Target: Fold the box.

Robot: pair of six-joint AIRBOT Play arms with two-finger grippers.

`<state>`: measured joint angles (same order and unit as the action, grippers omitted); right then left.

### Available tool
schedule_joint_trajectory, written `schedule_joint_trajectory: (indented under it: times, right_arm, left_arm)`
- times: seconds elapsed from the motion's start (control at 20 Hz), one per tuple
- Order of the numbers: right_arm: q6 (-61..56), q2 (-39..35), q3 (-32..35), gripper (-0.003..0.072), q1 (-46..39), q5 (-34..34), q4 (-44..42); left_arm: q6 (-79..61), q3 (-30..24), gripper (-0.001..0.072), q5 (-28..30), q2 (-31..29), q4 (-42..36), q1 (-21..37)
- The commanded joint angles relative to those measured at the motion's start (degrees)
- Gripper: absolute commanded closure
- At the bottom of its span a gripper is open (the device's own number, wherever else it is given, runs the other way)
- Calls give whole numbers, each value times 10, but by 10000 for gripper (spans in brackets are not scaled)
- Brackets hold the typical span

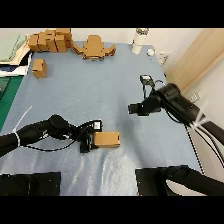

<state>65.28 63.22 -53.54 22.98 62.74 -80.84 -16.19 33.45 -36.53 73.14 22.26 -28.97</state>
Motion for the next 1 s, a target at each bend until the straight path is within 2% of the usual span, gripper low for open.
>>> schedule_joint_trajectory:
  times: [0.0,0.2,0.45,0.6,0.75,0.85,0.95]
  right_arm:
    - [29,77,-66,683,-19,39,-22]
    - [29,90,-66,683,-19,39,-41]
    - [29,90,-66,683,-19,40,-40]
    - [29,90,-65,683,-19,40,-40]
    - [29,90,-66,683,-19,40,-40]
    - [29,90,-65,683,-19,40,-40]
    - [29,90,-65,683,-19,40,-40]
  left_arm:
    - [0,1,190,0,0,0,0]
    - [0,1,190,-1,0,-4,0]
    - [47,7,191,2,-2,-45,2]
    - [147,19,191,42,-27,-37,23]
    - [227,20,190,139,-67,11,91]
    - [264,20,191,196,-91,37,164]
    - [291,20,190,212,-104,37,254]
